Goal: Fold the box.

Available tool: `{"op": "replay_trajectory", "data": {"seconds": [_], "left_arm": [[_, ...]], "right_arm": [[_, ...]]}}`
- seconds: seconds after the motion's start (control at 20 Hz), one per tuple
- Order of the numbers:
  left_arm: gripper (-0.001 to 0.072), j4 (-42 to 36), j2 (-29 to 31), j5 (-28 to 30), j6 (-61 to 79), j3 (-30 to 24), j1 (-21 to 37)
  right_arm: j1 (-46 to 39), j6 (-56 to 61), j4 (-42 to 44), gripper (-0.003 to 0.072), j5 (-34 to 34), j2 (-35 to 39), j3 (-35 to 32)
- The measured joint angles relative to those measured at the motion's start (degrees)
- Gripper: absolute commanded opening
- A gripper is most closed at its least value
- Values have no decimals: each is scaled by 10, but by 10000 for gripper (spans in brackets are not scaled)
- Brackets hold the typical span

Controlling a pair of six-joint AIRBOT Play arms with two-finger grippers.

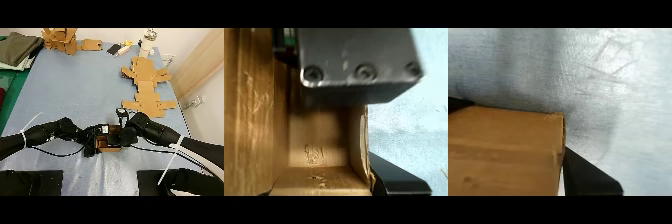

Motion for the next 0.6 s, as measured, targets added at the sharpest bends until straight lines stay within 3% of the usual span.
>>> {"op": "replay_trajectory", "data": {"seconds": [0.6], "left_arm": [[609,0,0,0,0,0,0]], "right_arm": [[0,22,-57,297,-89,19,47]]}}
